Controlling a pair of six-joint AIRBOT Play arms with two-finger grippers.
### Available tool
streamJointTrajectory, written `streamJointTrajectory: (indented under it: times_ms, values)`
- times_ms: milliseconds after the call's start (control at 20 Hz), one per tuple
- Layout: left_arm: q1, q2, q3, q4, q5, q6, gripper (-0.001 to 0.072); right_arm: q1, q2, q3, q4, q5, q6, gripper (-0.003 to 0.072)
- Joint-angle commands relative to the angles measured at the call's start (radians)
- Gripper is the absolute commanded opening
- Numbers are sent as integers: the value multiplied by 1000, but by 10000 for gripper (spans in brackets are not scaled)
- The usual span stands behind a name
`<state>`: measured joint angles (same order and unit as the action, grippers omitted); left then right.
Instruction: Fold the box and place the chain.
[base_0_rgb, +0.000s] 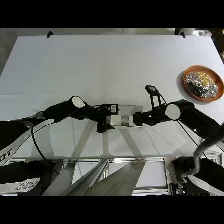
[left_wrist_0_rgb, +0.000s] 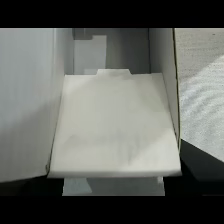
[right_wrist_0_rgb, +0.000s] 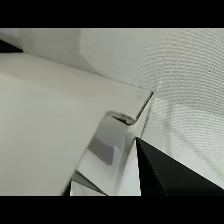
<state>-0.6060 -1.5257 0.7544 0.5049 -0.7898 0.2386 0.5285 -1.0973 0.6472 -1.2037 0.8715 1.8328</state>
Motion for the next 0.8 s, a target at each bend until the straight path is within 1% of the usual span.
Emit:
streamJointTrajectory:
  times_ms: [0, 150, 300, 550, 750]
  values:
    - [0, 0, 0, 0, 0, 0, 387, 44, -61, 58, -82, 39, 139, 423]
    - [0, 0, 0, 0, 0, 0, 387, 73, -97, 66, -175, 108, 247, 422]
    - [0, 0, 0, 0, 0, 0, 387, 101, -116, 76, -254, 110, 357, 422]
    - [0, 0, 0, 0, 0, 0, 387, 132, -158, 109, -295, 107, 418, 421]
    - [0, 0, 0, 0, 0, 0, 387, 167, -200, 126, -295, 77, 421, 397]
